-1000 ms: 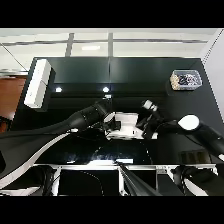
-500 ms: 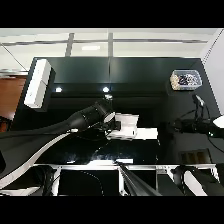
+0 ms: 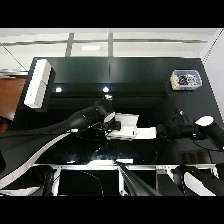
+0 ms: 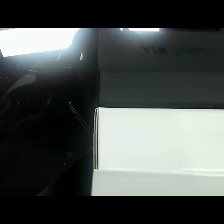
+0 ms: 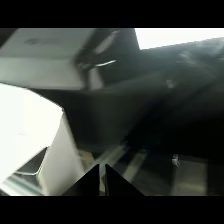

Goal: Fold the box and place the chain.

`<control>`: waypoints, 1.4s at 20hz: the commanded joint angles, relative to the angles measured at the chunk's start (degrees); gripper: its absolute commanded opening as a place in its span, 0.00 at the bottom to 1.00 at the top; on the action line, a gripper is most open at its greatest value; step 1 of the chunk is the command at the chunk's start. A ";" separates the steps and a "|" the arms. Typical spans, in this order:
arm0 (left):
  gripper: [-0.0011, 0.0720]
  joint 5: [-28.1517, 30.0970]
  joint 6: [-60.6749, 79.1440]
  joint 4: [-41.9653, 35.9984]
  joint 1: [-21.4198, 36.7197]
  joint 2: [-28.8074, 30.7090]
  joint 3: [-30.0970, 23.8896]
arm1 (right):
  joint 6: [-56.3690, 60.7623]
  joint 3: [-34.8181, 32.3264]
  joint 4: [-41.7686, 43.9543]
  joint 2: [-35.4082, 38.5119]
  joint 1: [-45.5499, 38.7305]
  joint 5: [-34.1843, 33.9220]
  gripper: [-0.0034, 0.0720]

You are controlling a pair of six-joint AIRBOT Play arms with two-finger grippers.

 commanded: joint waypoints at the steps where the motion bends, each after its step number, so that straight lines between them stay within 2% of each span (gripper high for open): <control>1: 0.05 0.00 0.00 0.02 0.00 -0.02 0.00 | -3.61 0.04 6.86 -0.98 4.70 -1.77 0.20; 3: 0.05 -0.04 0.00 0.02 0.00 -0.02 0.00 | -4.00 1.46 7.32 -0.96 4.94 -1.03 0.77; 4: 0.05 -0.04 0.00 0.02 0.00 -0.02 0.00 | -5.62 2.78 7.32 -0.94 4.94 -0.11 0.91; 9: 0.05 -0.07 0.00 0.00 0.00 -0.02 0.00 | -7.28 7.13 8.02 -0.94 5.33 4.98 0.91; 14: 0.05 -0.04 0.00 0.02 0.00 -0.02 0.00 | -2.03 8.24 8.26 -0.94 12.96 0.81 0.89; 15: 0.05 -0.07 0.00 0.02 0.00 -0.02 0.00 | -0.59 8.90 7.93 -0.94 15.52 -0.46 0.78; 16: 0.05 -0.07 0.00 0.00 0.00 -0.02 0.00 | 1.57 9.68 6.78 -0.94 18.05 -1.73 0.75; 17: 0.05 -0.07 0.00 0.02 0.00 -0.02 0.00 | 4.59 10.54 4.61 -0.94 20.65 -3.21 0.75; 21: 0.05 -0.04 0.00 0.04 0.00 -0.02 0.00 | 24.26 14.91 -13.90 -0.94 32.02 -9.20 0.74; 22: 0.05 -0.04 0.00 0.04 0.00 -0.02 0.00 | 27.52 15.74 -16.96 -0.96 34.38 -10.01 0.62; 23: 0.05 -0.04 0.00 0.04 0.00 -0.02 0.00 | 31.10 16.41 -20.15 -0.96 36.72 -10.80 0.59; 25: 0.05 -0.04 0.00 0.04 0.00 -0.02 0.00 | 39.71 17.57 -28.02 -1.09 39.93 -10.73 0.59; 28: 0.05 -0.04 0.00 0.07 0.00 -0.02 0.00 | 45.59 18.56 -31.61 -1.86 41.72 -10.14 0.59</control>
